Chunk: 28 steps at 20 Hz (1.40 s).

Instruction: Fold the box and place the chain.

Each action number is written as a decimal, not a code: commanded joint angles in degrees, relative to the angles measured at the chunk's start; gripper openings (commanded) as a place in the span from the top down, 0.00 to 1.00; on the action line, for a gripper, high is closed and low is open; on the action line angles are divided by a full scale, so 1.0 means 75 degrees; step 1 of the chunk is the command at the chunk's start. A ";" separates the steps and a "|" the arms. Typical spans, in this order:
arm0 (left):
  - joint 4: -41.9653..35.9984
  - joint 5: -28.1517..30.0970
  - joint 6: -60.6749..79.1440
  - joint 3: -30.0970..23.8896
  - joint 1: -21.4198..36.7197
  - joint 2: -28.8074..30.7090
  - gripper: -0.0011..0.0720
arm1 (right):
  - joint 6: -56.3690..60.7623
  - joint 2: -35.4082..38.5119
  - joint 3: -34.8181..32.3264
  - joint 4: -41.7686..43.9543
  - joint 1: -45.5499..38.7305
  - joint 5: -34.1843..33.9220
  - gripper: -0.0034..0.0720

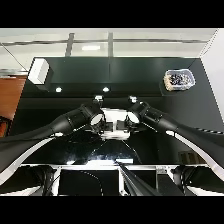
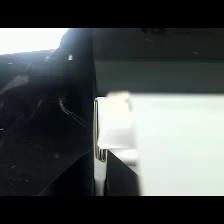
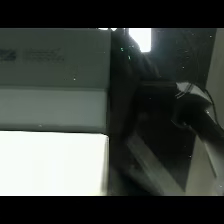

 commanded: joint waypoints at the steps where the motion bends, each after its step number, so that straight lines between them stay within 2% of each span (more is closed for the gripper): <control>1: -0.0029 0.0029 -0.0003 -0.0003 0.0006 0.0000 0.95 | -0.0166 0.0131 0.0003 0.0029 0.0006 -0.0050 0.44; 5: -0.0029 0.0029 -0.0006 -0.0003 0.0006 0.0000 0.95 | -0.1040 0.0953 0.0006 0.0020 -0.0055 0.0117 0.44; 9: -0.0029 0.0032 -0.0006 -0.0003 0.0006 0.0000 0.95 | -0.2267 0.2535 0.0009 -0.0428 -0.0548 0.0915 0.44; 11: -0.0029 0.0032 -0.0006 -0.0003 0.0003 0.0000 0.95 | -0.2445 0.3261 0.0009 -0.2092 -0.1003 0.1448 0.44; 13: -0.0029 0.0032 -0.0006 -0.0003 0.0003 0.0000 0.95 | -0.2442 0.3503 -0.0020 -0.4430 -0.1612 0.1670 0.44; 14: -0.0029 0.0032 -0.0006 -0.0003 0.0006 0.0000 0.95 | -0.2442 0.3491 -0.0082 -0.5211 -0.2052 0.1329 0.44; 16: -0.0029 0.0082 -0.0006 -0.0003 0.0006 0.0000 0.95 | -0.2259 0.3407 -0.0332 -0.5377 -0.3226 -0.0332 0.44; 17: -0.0029 0.0085 -0.0006 -0.0003 0.0006 0.0000 0.95 | -0.1964 0.3252 -0.0434 -0.5173 -0.3841 -0.1174 0.37; 18: -0.0029 0.0090 -0.0003 -0.0003 0.0006 0.0000 0.95 | -0.1915 0.2908 -0.0405 -0.4639 -0.4532 -0.2005 0.00; 19: -0.0029 0.0087 -0.0006 -0.0003 0.0006 0.0000 0.95 | -0.2168 0.2416 -0.0204 -0.3861 -0.5135 -0.2588 0.00; 20: -0.0029 0.0087 -0.0006 -0.0003 0.0006 0.0000 0.95 | -0.2308 0.1833 0.0219 -0.3206 -0.5604 -0.2748 0.00; 22: -0.0029 0.0087 -0.0006 -0.0003 0.0006 0.0000 0.95 | -0.2818 0.0382 0.1530 -0.2349 -0.6184 -0.2241 0.00; 25: -0.0026 0.0096 -0.0006 -0.0003 0.0006 0.0000 0.95 | -0.3255 -0.1571 0.3477 -0.2241 -0.6438 -0.1011 0.00; 28: -0.0029 0.0096 -0.0003 -0.0003 0.0006 0.0000 0.95 | -0.3325 -0.2777 0.4622 -0.2224 -0.6455 -0.0708 0.00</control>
